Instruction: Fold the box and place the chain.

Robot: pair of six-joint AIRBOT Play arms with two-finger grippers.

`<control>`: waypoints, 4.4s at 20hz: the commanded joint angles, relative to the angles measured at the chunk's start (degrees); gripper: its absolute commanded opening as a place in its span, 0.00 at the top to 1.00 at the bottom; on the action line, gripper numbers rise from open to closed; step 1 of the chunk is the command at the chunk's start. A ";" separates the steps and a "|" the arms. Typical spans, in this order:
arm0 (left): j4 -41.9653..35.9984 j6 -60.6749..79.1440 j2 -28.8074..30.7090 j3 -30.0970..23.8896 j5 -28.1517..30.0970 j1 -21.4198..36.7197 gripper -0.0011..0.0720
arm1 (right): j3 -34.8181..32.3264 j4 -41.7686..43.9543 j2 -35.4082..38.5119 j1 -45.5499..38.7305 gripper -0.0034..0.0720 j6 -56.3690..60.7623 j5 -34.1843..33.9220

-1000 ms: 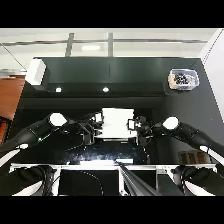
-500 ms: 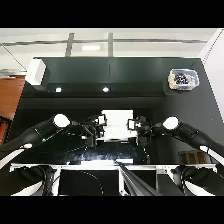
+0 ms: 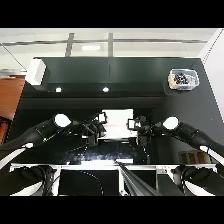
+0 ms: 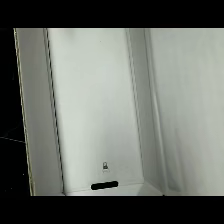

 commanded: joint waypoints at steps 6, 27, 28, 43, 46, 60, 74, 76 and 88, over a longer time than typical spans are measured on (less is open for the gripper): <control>-1.49 0.20 -0.66 0.02 0.11 0.00 0.68 | -0.02 0.02 -0.02 0.02 0.15 0.02 -0.09; 11.98 -17.03 14.14 0.02 -12.41 13.60 0.95 | -0.02 0.02 -0.02 0.00 0.15 0.04 -0.52; 12.37 -21.84 15.82 0.02 -15.28 17.07 0.95 | -0.02 0.02 -0.02 0.00 0.15 0.04 -0.55; 11.61 -71.84 3.39 -4.07 -26.82 37.16 0.95 | -0.02 0.02 -0.04 0.00 0.15 0.04 -0.90; 9.51 -70.64 -1.79 -3.98 -22.58 30.23 0.95 | -0.02 0.02 -0.02 0.00 0.15 0.04 -1.14; -1.03 -57.99 2.21 -3.87 -18.82 25.46 0.11 | -0.02 0.02 -0.02 0.00 0.15 0.04 -1.14; 4.28 -68.70 5.46 -0.76 -2.43 6.67 0.03 | -0.02 0.02 -0.04 0.00 0.15 0.04 -1.16; 8.17 -72.35 5.40 0.74 -1.88 4.98 0.04 | -0.02 0.02 -0.04 0.00 0.15 0.04 -1.16; 25.09 -91.62 4.72 6.05 -1.20 -1.31 0.04 | -0.02 0.02 -0.04 0.02 0.36 0.04 -1.55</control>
